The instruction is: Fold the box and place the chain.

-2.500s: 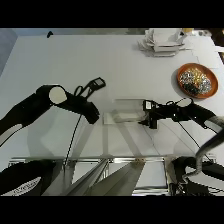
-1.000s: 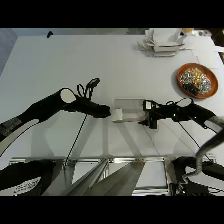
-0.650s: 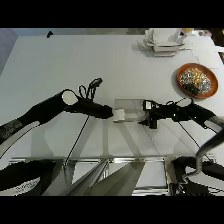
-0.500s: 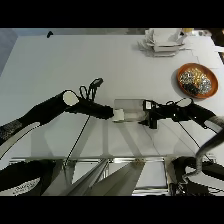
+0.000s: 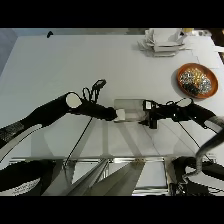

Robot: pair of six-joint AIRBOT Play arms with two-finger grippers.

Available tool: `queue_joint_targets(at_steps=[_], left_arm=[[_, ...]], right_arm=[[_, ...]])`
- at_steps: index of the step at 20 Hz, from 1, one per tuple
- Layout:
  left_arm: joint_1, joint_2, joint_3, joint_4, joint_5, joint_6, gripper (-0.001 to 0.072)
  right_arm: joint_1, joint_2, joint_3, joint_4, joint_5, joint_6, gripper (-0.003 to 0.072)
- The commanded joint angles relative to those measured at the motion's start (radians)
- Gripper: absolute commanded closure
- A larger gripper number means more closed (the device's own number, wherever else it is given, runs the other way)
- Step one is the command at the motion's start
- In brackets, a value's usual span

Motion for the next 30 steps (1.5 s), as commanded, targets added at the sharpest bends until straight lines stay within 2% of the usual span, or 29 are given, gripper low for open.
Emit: queue_joint_targets(at_steps=[1, 2, 7, 12, 16, 18, 22, 24, 26, 30], left_arm=[[-0.018, -0.004, 0.008, 0.018, 0.039, -0.042, 0.0402], [-0.024, -0.013, 0.019, 0.031, 0.047, -0.075, 0.0355], [-0.072, -0.071, 0.093, 0.200, 0.005, -0.254, 0.0355], [-0.091, -0.079, 0.143, 0.432, -0.092, -0.478, 0.0355], [-0.118, -0.100, 0.224, 0.567, -0.131, -0.621, 0.0356], [-0.139, -0.141, 0.287, 0.621, -0.191, -0.689, 0.0356], [-0.192, -0.278, 0.448, 0.726, -0.412, -0.875, 0.0358], [-0.224, -0.338, 0.526, 0.760, -0.484, -0.890, 0.0359], [-0.248, -0.381, 0.584, 0.796, -0.511, -0.947, 0.0370], [-0.254, -0.410, 0.601, 0.798, -0.501, -1.084, 0.0381]], right_arm=[[0.001, 0.000, 0.000, 0.000, 0.000, 0.000, 0.0138], [0.001, 0.000, 0.000, 0.000, 0.000, 0.000, 0.0138], [0.001, 0.000, 0.000, 0.000, 0.000, 0.000, 0.0138], [0.001, 0.000, 0.000, 0.000, 0.000, 0.000, 0.0138], [0.001, 0.000, 0.000, 0.000, 0.000, 0.000, 0.0138], [0.001, 0.000, 0.000, 0.000, 0.000, 0.000, 0.0138], [0.001, 0.000, 0.000, 0.000, 0.000, 0.000, 0.0138], [0.001, 0.000, 0.000, 0.000, 0.000, 0.000, 0.0138], [0.001, 0.000, 0.000, 0.000, 0.000, 0.000, 0.0138], [0.001, 0.000, 0.000, 0.000, 0.000, 0.000, 0.0138]])
